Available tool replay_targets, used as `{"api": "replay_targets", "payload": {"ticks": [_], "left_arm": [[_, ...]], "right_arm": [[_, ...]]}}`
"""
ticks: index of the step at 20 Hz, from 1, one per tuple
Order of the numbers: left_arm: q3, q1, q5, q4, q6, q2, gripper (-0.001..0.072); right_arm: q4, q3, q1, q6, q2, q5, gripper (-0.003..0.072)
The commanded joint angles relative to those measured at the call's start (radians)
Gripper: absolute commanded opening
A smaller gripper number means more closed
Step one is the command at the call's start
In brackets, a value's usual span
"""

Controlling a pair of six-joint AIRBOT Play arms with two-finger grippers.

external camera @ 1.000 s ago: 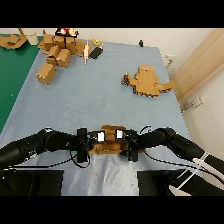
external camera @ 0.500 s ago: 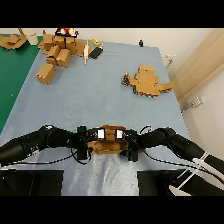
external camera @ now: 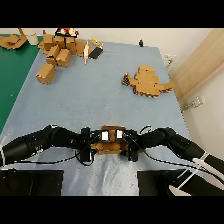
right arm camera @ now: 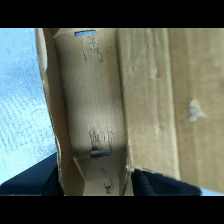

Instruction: Fold the box.

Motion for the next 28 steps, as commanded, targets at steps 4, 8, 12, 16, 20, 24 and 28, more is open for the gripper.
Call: {"api": "replay_targets", "payload": {"ticks": [4, 8, 12, 16, 20, 24, 28], "left_arm": [[0.013, 0.000, 0.035, -0.127, 0.140, -0.055, 0.0361], [0.013, 0.002, 0.057, -0.083, 0.140, -0.055, 0.0360], [0.014, -0.002, 0.058, -0.077, 0.141, -0.055, 0.0117], [0.018, -0.002, 0.060, -0.137, 0.141, -0.059, 0.0113], [0.018, -0.002, 0.061, -0.196, 0.141, -0.062, 0.0102], [0.018, -0.019, 0.060, -0.233, 0.194, -0.076, 0.0106], [0.018, -0.020, 0.064, -0.233, 0.193, -0.085, 0.0382]], "right_arm": [[0.000, 0.000, 0.000, 0.000, 0.000, 0.000, 0.0444], [0.000, 0.000, 0.000, 0.000, 0.000, 0.000, 0.0444], [0.000, 0.000, 0.000, 0.000, 0.000, 0.000, 0.0444], [0.000, 0.000, 0.000, 0.000, 0.000, 0.000, 0.0444], [0.000, 0.000, 0.000, 0.000, 0.000, 0.000, 0.0444], [0.000, 0.000, 0.000, 0.000, 0.000, 0.000, 0.0444], [0.000, 0.000, 0.000, 0.000, 0.000, 0.000, 0.0444]]}}
